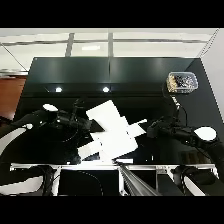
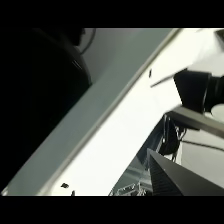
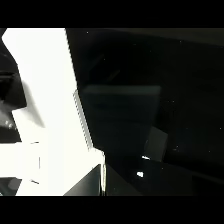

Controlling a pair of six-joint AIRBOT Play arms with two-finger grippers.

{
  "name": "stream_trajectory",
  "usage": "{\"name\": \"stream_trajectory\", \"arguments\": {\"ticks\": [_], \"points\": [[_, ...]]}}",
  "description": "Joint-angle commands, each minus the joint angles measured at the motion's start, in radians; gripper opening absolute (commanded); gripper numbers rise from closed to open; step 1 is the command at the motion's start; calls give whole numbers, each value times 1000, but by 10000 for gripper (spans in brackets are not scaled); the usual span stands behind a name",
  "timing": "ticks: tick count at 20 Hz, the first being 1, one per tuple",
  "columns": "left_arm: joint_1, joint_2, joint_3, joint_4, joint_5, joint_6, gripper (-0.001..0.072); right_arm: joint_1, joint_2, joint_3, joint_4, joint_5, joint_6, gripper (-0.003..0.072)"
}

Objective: Fold the box and place the chain.

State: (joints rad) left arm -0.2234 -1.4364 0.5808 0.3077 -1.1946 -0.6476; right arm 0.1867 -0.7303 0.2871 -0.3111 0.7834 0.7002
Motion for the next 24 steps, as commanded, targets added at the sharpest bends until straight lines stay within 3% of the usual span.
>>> {"name": "stream_trajectory", "arguments": {"ticks": [1,3,6,7,8,9,11,16,18,20,21,24], "points": [[0,-37,10,2,-72,153,550,2,1,-1,0,1,16,15],[0,-53,30,11,-114,196,391,2,1,-1,-3,1,31,14],[0,-69,85,40,-146,199,53,2,1,-1,-37,1,85,15],[0,-70,102,49,-145,199,29,2,1,-1,-66,1,122,21],[0,-70,115,51,-145,200,29,2,1,0,-109,1,174,285],[0,-70,126,51,-145,205,29,-5,1,2,-164,11,249,673],[0,-70,137,51,-146,242,28,-64,1,68,-361,143,305,697],[-16,-52,213,116,-149,433,23,-224,1,369,-796,454,265,697],[-89,-13,240,209,-114,570,22,-224,1,405,-951,468,250,697],[-187,38,226,305,41,625,22,-223,-4,393,-964,452,207,693],[-224,53,208,282,107,678,23,-220,-4,376,-935,437,159,693],[-264,55,155,51,188,846,23,-179,-4,307,-918,363,38,693]]}}
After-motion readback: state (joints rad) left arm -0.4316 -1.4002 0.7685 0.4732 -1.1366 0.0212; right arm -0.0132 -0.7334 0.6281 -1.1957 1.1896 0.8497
